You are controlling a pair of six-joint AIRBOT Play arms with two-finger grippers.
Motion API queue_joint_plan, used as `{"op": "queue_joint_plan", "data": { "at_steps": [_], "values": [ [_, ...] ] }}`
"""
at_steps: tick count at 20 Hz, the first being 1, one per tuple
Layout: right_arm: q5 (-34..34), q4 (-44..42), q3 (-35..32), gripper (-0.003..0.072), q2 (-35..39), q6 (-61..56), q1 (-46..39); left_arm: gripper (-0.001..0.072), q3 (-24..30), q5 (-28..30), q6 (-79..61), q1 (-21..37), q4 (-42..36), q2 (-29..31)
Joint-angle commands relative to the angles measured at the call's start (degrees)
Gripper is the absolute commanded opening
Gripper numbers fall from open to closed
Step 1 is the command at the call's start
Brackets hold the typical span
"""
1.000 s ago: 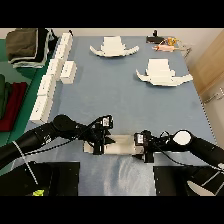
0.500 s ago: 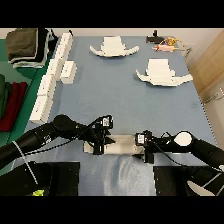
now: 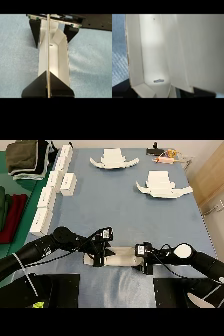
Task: Fold the box.
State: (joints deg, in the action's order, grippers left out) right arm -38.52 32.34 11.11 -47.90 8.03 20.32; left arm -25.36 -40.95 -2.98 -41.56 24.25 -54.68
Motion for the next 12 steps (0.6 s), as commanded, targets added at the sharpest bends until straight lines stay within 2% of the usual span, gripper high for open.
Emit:
{"op": "queue_joint_plan", "data": {
  "at_steps": [1,2,5,7,12],
  "values": [
    [-0.20,-0.50,-0.02,0.0682,0.04,0.07,0.04,0.0016,0.00,0.00,-0.02,-0.02,0.00,0.02],
    [-0.20,-0.48,-0.02,0.0641,0.04,0.07,0.04,0.0016,0.00,0.00,-0.02,-0.02,0.00,0.02],
    [0.15,-0.50,-0.31,0.0616,-1.31,1.88,0.07,0.0016,0.00,0.00,-0.02,-0.02,0.00,0.02],
    [0.04,-0.66,-0.17,0.0502,-2.14,2.86,0.15,0.0016,0.00,0.00,-0.02,-0.02,0.00,0.02],
    [0.09,-1.95,-0.17,0.0502,-2.01,4.02,0.13,0.0016,0.00,-0.02,-0.02,-0.02,0.00,0.02]
  ]
}}
